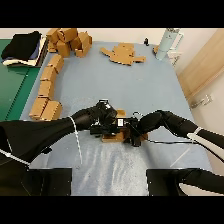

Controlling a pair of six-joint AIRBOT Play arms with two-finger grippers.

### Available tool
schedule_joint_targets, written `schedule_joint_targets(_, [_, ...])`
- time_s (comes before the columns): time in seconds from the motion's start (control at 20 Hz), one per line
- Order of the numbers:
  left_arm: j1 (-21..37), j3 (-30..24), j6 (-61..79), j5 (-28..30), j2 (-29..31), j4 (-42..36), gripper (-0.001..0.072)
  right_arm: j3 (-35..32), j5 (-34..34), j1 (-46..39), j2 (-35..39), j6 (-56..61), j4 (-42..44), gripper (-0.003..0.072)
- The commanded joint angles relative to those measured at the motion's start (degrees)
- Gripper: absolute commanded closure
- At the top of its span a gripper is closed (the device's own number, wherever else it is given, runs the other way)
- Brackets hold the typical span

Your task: Fold the box.

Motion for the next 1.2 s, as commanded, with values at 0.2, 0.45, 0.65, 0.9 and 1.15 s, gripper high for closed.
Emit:
schedule_joint_targets(0.2, [2.21,2.08,0.04,-5.25,0.68,-8.0,0.0103,-0.02,0.0,0.02,-0.04,0.0,0.0,0.0165])
schedule_joint_targets(0.45, [10.86,5.77,8.87,-13.55,0.66,-16.55,0.0103,-0.02,0.0,0.02,-0.04,0.0,0.0,0.0165])
schedule_joint_targets(0.65, [20.83,7.15,24.22,-14.99,0.66,-32.79,0.0102,-0.02,0.0,0.02,-0.04,0.0,0.02,0.0165])
schedule_joint_targets(0.9, [33.86,7.26,40.63,-26.47,0.66,-42.07,0.0129,0.0,0.0,0.02,-0.04,0.0,0.0,0.0165])
schedule_joint_targets(1.15, [39.82,7.23,66.69,-25.83,0.66,-28.15,0.0696,-0.02,0.0,0.02,-0.04,0.0,0.0,0.0165])
